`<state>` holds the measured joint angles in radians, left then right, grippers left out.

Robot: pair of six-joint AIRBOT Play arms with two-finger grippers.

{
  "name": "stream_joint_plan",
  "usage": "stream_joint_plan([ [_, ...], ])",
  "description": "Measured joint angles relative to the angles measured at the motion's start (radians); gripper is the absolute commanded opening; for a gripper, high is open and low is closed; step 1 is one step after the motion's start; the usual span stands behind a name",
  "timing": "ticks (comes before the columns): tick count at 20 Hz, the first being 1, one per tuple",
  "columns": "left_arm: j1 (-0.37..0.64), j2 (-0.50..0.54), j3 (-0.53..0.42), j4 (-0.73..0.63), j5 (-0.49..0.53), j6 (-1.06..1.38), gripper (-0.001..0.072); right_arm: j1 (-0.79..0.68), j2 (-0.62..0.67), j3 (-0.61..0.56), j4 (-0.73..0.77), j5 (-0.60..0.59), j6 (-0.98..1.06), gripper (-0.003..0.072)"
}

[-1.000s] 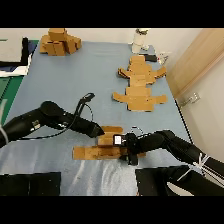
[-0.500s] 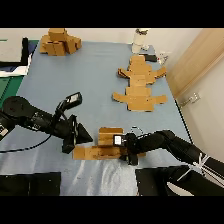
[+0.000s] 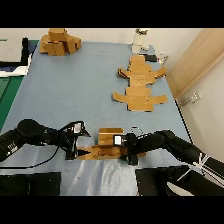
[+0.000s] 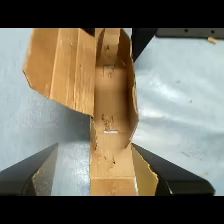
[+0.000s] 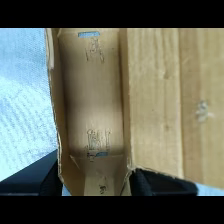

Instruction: Fold the box.

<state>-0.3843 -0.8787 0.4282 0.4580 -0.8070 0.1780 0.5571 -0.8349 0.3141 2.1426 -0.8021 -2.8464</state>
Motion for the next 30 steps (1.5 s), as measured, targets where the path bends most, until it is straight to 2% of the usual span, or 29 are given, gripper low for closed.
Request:
stream_joint_plan([
  [8,-0.077,-0.100,-0.050,-0.054,0.081,0.114,0.0720,-0.002,0.000,0.000,0.000,0.000,0.000,0.0504],
  [9,-0.086,-0.107,-0.050,-0.070,0.087,0.118,0.0697,-0.002,0.000,0.000,0.000,0.000,0.000,0.0503],
  [10,-0.095,-0.114,-0.050,-0.088,0.098,0.119,0.0518,-0.002,0.000,0.000,0.000,0.000,0.000,0.0503],
  [11,-0.102,-0.122,-0.050,-0.098,0.108,0.121,0.0422,-0.002,0.000,0.000,0.000,0.000,0.000,0.0503],
  [14,-0.125,-0.145,-0.047,-0.129,0.129,0.122,0.0418,-0.002,0.000,0.000,-0.001,0.000,0.000,0.0503],
  [15,-0.133,-0.153,-0.045,-0.134,0.136,0.121,0.0258,-0.002,0.000,0.000,-0.001,0.000,0.000,0.0504],
  [16,-0.140,-0.159,-0.045,-0.139,0.138,0.121,0.0213,-0.002,0.000,0.000,-0.001,0.000,0.000,0.0503],
  [17,-0.145,-0.163,-0.044,-0.145,0.142,0.121,0.0212,-0.002,0.000,0.000,-0.001,0.000,0.000,0.0503],
  [18,-0.149,-0.167,-0.044,-0.151,0.146,0.121,0.0144,-0.002,0.000,0.000,-0.001,0.000,0.000,0.0503],
  [19,-0.153,-0.169,-0.044,-0.157,0.148,0.121,0.0117,-0.002,0.000,0.000,-0.001,0.000,0.000,0.0503],
  [30,-0.185,-0.184,-0.041,-0.258,0.174,0.138,0.0117,-0.002,0.000,0.000,-0.002,0.000,0.000,0.0503],
])
